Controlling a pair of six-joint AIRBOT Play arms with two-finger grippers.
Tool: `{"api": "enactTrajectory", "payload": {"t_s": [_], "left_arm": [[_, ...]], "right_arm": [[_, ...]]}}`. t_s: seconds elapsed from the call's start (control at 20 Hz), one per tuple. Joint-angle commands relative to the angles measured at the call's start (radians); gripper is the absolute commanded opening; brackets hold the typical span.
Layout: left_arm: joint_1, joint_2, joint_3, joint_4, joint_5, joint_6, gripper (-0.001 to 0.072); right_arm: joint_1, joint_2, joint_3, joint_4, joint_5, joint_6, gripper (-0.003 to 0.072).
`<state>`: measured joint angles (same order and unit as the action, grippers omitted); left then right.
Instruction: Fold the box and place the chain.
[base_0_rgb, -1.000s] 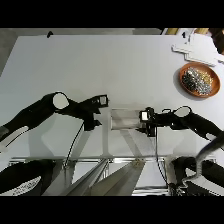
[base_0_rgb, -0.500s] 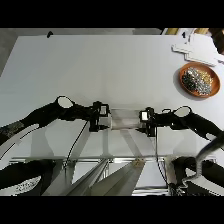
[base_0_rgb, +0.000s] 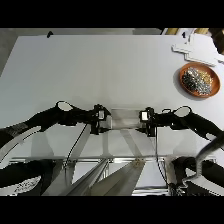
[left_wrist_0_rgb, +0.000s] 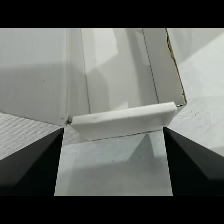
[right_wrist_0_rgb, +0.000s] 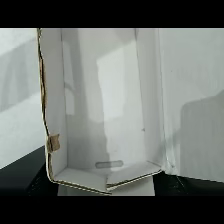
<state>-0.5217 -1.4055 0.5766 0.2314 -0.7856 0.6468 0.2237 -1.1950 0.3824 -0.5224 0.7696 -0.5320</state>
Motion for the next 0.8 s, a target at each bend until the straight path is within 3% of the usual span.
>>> {"api": "enactTrajectory", "payload": {"t_s": [0.0,0.4,0.75], "left_arm": [[-0.004,-0.014,-0.002,-0.037,0.002,0.011,0.0705],[-0.005,-0.021,-0.002,-0.040,0.003,0.010,0.0707],[0.003,-0.024,-0.002,0.009,-0.063,0.008,0.0707]], "right_arm": [[0.001,0.000,0.000,0.000,0.000,0.000,0.0322],[0.001,0.000,0.000,0.000,0.000,0.000,0.0322],[0.000,0.000,0.000,0.000,0.000,0.000,0.0322]]}}
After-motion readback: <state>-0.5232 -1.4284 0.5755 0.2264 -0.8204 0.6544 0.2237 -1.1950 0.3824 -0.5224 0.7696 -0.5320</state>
